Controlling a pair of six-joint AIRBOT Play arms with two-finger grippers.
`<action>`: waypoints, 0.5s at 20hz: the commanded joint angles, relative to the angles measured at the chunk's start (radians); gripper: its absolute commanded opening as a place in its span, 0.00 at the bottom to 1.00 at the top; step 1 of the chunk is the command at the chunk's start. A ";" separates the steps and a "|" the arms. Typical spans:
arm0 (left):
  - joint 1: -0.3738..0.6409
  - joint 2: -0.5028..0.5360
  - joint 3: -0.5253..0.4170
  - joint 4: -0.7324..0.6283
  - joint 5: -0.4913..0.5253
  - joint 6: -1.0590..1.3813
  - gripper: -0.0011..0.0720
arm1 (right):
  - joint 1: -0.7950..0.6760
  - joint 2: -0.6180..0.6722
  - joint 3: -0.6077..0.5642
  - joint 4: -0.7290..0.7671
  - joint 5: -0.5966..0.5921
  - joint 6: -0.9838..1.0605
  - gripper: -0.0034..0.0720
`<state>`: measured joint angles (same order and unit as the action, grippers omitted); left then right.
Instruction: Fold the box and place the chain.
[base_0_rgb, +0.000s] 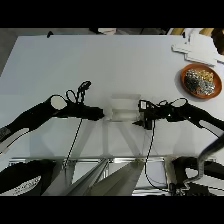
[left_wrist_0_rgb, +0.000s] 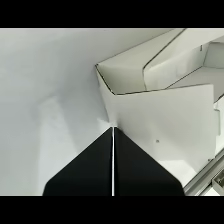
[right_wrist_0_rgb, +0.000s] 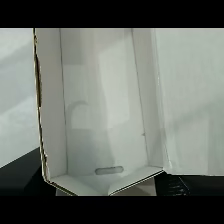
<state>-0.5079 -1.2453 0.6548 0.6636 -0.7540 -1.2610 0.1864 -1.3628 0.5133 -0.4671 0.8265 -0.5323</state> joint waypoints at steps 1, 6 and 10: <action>-0.025 0.008 0.000 -0.001 0.016 -0.005 0.03 | 0.000 0.000 0.000 0.000 0.000 0.000 0.44; -0.046 0.008 0.004 0.003 0.031 -0.051 0.33 | 0.000 0.000 0.000 0.000 0.000 0.000 0.44; -0.055 -0.001 0.040 0.010 0.032 -0.050 0.34 | 0.000 0.000 0.000 0.000 0.000 0.000 0.44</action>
<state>-0.5549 -1.2400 0.6739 0.6670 -0.7261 -1.3064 0.1864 -1.3628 0.5133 -0.4675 0.8265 -0.5327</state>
